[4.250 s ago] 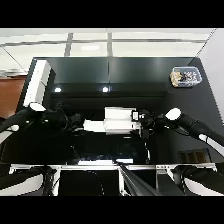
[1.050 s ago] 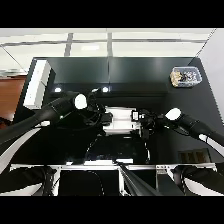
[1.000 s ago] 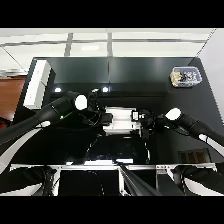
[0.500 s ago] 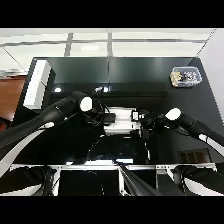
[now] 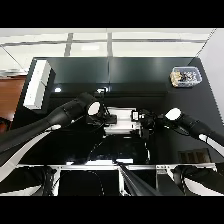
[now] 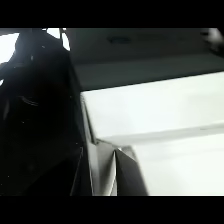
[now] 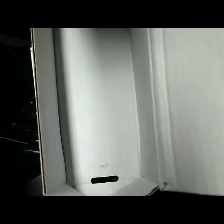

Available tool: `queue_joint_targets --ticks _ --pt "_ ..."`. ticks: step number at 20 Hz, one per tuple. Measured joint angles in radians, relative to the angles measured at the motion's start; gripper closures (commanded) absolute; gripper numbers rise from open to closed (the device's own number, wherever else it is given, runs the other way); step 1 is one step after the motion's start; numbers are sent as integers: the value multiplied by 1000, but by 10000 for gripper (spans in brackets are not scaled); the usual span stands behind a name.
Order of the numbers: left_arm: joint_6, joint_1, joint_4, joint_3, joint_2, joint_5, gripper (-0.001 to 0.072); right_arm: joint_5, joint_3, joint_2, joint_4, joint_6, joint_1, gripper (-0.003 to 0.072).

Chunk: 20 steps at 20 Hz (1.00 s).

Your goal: Fold the box and place the chain.

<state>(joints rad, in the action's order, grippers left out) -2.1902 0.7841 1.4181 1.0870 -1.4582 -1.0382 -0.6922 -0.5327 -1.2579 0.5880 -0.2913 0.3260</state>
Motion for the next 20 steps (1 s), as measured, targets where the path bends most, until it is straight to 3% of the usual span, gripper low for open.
queue_joint_targets --ticks 10,12,16,17,18,19,20 --pt "-110 31 54 108 -129 -92 488 0 0 0 0 0 0 265" --pt "-138 35 68 113 -135 -105 682 0 0 0 0 0 0 264" --pt "-162 43 81 117 -138 -115 681 0 0 0 0 -1 0 265" --pt "-166 45 83 118 -139 -116 664 0 0 0 0 -1 0 265" --pt "-168 47 84 118 -139 -116 517 0 0 0 0 -1 0 265" --pt "-170 48 84 118 -140 -119 321 0 0 0 0 0 0 265" --pt "-174 49 82 118 -140 -127 286 0 0 0 0 0 0 265"
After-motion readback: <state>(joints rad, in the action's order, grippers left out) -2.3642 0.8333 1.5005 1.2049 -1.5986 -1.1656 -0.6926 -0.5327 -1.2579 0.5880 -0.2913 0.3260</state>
